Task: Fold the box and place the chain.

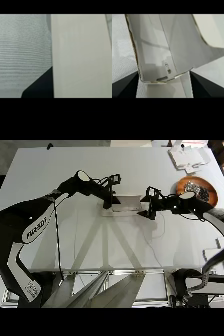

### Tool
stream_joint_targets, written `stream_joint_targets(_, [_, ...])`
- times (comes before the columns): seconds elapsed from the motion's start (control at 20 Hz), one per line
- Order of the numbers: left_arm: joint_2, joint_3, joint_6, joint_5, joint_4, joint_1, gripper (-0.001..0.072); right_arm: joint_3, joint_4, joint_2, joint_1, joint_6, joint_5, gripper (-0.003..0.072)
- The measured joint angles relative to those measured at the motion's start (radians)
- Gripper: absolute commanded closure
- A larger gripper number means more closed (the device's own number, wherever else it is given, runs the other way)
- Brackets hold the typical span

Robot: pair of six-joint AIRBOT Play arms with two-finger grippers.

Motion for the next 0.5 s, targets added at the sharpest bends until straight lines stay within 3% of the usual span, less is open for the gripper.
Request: stream_joint_targets(0.5, [0.0, 0.0, 0.001, -0.003, 0.0, 0.0, 0.0693, 0.083, -0.026, -0.097, 0.0, -0.053, 0.122, -0.0009])
